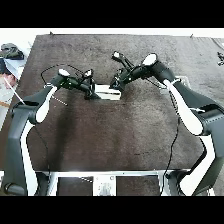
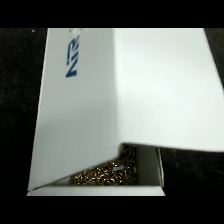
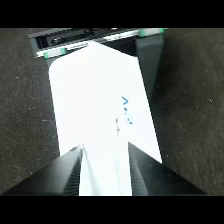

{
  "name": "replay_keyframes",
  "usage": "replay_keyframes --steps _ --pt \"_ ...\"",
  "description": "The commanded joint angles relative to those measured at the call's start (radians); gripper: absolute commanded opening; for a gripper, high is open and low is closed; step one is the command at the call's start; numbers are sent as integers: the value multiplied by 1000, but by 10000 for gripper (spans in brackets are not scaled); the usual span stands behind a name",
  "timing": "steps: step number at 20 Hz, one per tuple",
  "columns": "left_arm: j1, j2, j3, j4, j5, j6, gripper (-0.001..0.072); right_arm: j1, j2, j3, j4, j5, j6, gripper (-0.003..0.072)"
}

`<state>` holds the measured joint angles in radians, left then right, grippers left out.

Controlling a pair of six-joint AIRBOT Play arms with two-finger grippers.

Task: Fold the box and place the chain.

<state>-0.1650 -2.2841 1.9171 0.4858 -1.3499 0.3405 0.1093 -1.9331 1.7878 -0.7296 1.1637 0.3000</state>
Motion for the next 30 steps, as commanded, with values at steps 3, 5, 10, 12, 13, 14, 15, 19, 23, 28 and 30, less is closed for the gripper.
replay_keyframes --steps 3,5,10,12,13,14,15,19,23,28,30 --pt "0 -1 0 0 0 0 347 14 -1 1 -9 5 -44 326" --pt "0 -1 0 0 0 0 347 14 -1 1 -9 -2 -46 274" --pt "0 -1 0 0 0 0 347 14 -2 1 -74 -19 -45 274" --pt "0 -1 0 0 0 0 347 14 -2 1 -79 -29 -46 273" --pt "0 -1 0 0 0 0 347 15 -2 1 -79 -43 -46 273" --pt "0 -1 0 0 0 0 347 15 -2 1 -79 -62 -46 273" --pt "0 -1 0 0 0 0 347 15 -2 1 -79 -85 -46 272" --pt "0 -1 0 0 0 0 347 17 -2 1 -79 -106 -46 212" --pt "0 -1 0 0 0 0 347 19 0 1 -79 -60 -46 211" --pt "0 -1 0 0 0 0 347 19 0 1 -93 -38 -37 142" --pt "0 -1 0 0 0 0 347 21 0 1 -116 -34 -34 142"
